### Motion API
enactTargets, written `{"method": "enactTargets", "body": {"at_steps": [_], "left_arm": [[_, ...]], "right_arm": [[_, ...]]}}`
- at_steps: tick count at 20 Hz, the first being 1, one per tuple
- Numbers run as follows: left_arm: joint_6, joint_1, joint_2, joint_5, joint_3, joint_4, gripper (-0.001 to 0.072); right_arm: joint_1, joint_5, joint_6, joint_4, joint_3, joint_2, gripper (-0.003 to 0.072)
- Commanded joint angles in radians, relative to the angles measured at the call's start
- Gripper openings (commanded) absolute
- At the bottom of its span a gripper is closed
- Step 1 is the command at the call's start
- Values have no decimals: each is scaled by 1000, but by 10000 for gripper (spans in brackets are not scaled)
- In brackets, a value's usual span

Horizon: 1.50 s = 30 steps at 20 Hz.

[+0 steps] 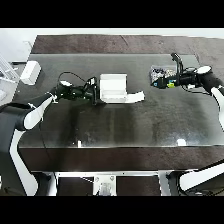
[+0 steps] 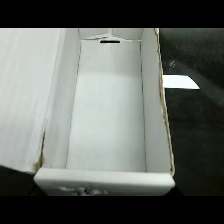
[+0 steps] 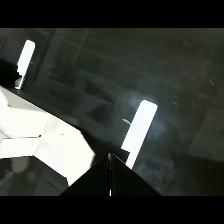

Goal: Fold the box and place the chain.

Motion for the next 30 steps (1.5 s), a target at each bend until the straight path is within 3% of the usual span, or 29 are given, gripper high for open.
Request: {"method": "enactTargets", "body": {"at_steps": [1, 14, 19, 20, 21, 27, 28, 29, 30], "left_arm": [[0, 1, 0, -1, 0, 0, 536], [0, 1, 0, -1, 0, 0, 536], [0, 1, 0, -1, 0, 0, 536], [0, 1, 0, -1, 0, 0, 536], [0, 1, 0, -1, 0, 0, 536], [0, 1, 0, -1, 0, 0, 536], [0, 1, 0, -1, 0, 0, 536], [0, 1, 0, -1, 0, 0, 535], [0, 1, 0, -1, 0, 0, 536]], "right_arm": [[-16, 3, 113, 1, -46, -35, 11], [208, 39, 81, 1, -57, -65, 10], [233, 40, 113, 2, -51, -63, 14], [232, 45, 124, 2, -41, -63, 67], [231, 55, 124, 2, -27, -63, 200], [235, 74, 154, 16, 73, -63, 268], [240, 74, 154, 18, 72, -64, 327], [247, 74, 154, 18, 73, -64, 468], [249, 74, 154, 16, 73, -64, 528]]}}
